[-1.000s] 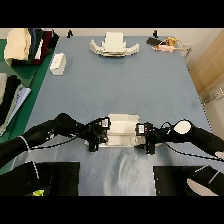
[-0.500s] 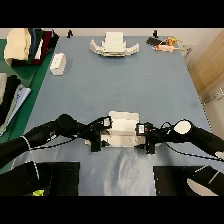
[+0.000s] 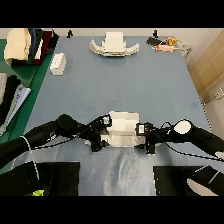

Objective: Fold the box.

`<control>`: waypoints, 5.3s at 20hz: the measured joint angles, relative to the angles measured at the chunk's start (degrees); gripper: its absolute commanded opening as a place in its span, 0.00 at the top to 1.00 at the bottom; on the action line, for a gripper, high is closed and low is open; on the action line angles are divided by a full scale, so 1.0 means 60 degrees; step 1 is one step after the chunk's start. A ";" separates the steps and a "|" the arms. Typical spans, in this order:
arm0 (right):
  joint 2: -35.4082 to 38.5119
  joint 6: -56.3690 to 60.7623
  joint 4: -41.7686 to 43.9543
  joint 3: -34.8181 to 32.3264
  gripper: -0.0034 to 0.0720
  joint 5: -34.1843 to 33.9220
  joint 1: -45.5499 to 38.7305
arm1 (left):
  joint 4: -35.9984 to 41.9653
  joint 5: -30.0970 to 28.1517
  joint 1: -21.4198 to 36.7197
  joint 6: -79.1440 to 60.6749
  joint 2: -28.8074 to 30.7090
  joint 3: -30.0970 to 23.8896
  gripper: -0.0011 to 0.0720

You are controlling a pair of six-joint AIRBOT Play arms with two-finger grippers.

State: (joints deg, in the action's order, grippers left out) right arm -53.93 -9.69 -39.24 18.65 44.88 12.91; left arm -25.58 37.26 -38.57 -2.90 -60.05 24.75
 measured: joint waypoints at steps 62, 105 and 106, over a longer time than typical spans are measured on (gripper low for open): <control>0.0000 -0.0004 0.0007 -0.0004 0.30 0.0007 0.0004 | -0.2437 -0.0594 0.0120 1.5242 0.3107 -0.1122 0.49; 0.0000 0.0015 -0.0015 -0.0004 0.30 0.0036 0.0000 | -1.0276 0.3410 -0.4091 2.3161 -0.2677 0.4819 0.97; 0.0000 0.0011 -0.0015 -0.0004 0.30 0.0033 0.0000 | -1.0276 0.3424 -0.4095 2.3256 -0.2703 0.4834 0.96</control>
State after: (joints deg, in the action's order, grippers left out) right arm -53.93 -9.63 -39.33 18.63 45.08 12.91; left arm -87.24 57.80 -63.13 136.64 -76.27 53.76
